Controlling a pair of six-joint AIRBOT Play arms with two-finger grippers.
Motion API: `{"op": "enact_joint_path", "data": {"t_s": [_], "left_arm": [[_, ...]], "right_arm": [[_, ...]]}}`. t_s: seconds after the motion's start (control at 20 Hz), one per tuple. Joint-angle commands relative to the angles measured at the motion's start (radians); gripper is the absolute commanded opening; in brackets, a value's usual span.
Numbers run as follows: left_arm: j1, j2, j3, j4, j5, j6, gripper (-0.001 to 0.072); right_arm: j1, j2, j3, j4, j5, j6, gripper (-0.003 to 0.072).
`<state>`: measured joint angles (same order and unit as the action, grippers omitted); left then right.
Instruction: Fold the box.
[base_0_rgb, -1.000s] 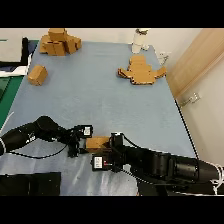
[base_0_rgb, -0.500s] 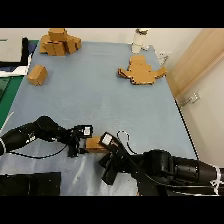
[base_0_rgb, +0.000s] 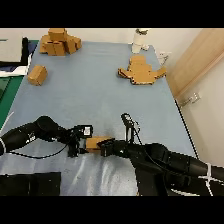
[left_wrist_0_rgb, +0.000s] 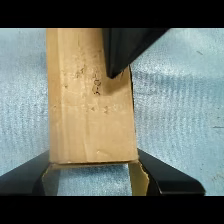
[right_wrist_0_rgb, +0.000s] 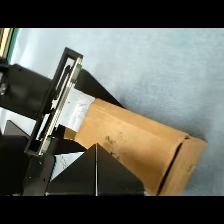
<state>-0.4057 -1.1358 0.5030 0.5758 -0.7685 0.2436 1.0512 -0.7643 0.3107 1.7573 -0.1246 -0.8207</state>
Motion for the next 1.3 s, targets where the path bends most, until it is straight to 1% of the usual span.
{"op": "enact_joint_path", "data": {"t_s": [0.0, 0.2, 0.5, 0.85, 1.25], "left_arm": [[0.000, 0.000, 0.000, 0.000, 0.000, 0.000, 0.0409], [0.000, 0.000, 0.000, 0.000, 0.000, 0.000, 0.0409], [0.000, 0.000, 0.000, 0.000, 0.000, 0.000, 0.0409], [0.000, 0.000, 0.000, 0.000, 0.000, 0.000, 0.0409], [0.000, 0.000, 0.000, 0.000, 0.000, 0.000, 0.0409]], "right_arm": [[-0.011, -0.003, -0.005, 0.004, -0.051, 0.027, 0.0002], [-0.008, -0.007, -0.007, -0.018, -0.077, 0.027, 0.0003], [-0.008, -0.056, -0.012, -0.018, -0.061, 0.027, 0.0003], [-0.008, -0.039, -0.011, -0.033, -0.057, 0.027, 0.0003], [-0.008, -0.052, -0.010, -0.037, -0.057, 0.027, 0.0003]]}}
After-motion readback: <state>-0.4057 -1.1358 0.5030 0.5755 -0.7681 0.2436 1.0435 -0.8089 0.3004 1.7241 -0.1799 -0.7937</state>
